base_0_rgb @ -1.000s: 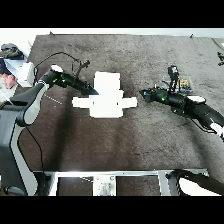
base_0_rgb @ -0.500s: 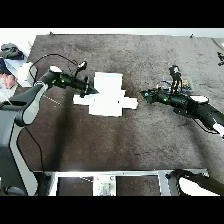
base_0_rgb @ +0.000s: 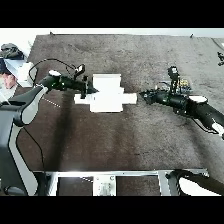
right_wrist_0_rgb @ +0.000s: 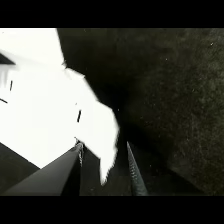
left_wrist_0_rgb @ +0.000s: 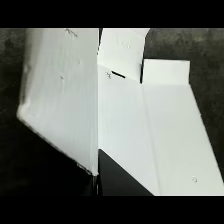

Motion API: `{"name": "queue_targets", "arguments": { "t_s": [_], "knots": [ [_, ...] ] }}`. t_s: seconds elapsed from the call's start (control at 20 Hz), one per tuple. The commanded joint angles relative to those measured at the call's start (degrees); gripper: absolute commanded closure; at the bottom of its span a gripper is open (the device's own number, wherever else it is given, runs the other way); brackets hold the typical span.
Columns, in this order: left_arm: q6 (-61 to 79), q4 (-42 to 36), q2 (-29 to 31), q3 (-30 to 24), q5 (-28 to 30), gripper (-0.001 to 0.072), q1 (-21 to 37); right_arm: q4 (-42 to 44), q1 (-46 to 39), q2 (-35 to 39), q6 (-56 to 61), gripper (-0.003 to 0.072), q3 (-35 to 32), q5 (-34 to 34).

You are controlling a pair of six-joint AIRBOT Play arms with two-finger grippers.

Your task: Fold the box and place the chain.

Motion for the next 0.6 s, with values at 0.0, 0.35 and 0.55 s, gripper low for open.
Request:
{"name": "queue_targets", "arguments": {
  "t_s": [0.0,0.35,0.55],
  "knots": [
    [3.45,1.27,-0.02,-0.20,1.81,0.0703,-0.07,-1.66,1.49,-1.46,-2.19,0.0311,0.00,0.07],
    [7.72,1.49,-1.36,-0.20,3.02,0.0701,-1.27,-3.15,5.31,-1.68,-8.20,0.0311,0.04,0.96],
    [7.74,1.20,-1.81,-0.90,3.41,0.0701,-1.09,-6.54,7.54,-1.70,-10.32,0.0310,0.04,3.74]
  ]
}}
